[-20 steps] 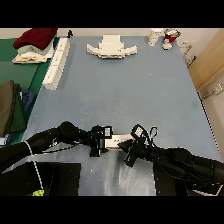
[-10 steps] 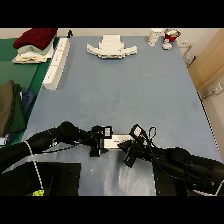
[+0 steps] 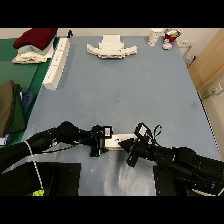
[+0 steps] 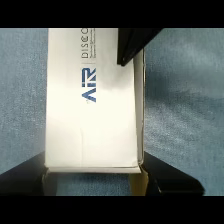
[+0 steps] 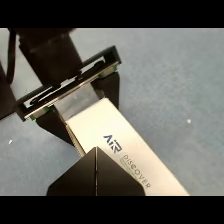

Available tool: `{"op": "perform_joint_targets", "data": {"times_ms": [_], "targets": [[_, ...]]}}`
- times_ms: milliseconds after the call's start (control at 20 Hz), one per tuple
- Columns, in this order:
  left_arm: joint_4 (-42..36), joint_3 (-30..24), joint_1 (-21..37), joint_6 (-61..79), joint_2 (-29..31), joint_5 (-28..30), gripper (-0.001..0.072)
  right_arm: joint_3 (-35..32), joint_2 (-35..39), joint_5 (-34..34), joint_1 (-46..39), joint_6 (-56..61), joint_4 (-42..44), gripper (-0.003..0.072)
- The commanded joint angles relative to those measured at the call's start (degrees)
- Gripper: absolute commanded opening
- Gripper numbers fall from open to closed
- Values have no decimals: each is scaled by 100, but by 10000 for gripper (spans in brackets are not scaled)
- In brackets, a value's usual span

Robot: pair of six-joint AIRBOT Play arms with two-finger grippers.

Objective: Fold the box.

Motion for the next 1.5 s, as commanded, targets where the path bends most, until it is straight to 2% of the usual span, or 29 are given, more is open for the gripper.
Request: {"op": "perform_joint_targets", "data": {"times_ms": [0,150,300,500,650,850,1000,1200,1350,1450], "targets": [[11,4,2,4,-2,-7,443,256,116,-636,-424,-2,-560,4],[11,4,2,4,-2,-7,443,973,74,-2157,-1344,219,-1023,4],[11,4,2,4,-2,-7,444,1956,-372,-3768,-2476,1075,-1552,4],[11,4,2,4,0,-7,444,3206,-1648,-5499,-3731,1596,-1770,4],[11,4,2,4,-2,-7,444,3919,-2634,-6345,-4214,1851,-1759,4],[11,4,2,4,-2,-7,444,4227,-3217,-6393,-4275,1895,-1687,4],[11,4,2,4,0,-7,443,4227,-3292,-6393,-4275,1895,-1694,4],[13,26,35,-118,28,280,443,4227,-3292,-6393,-4275,1895,-1694,4],[238,28,127,-914,367,267,443,4227,-3292,-6395,-4275,1895,-1696,4],[1084,28,459,-2400,885,267,443,4227,-3292,-6395,-4275,1895,-1694,5]]}}
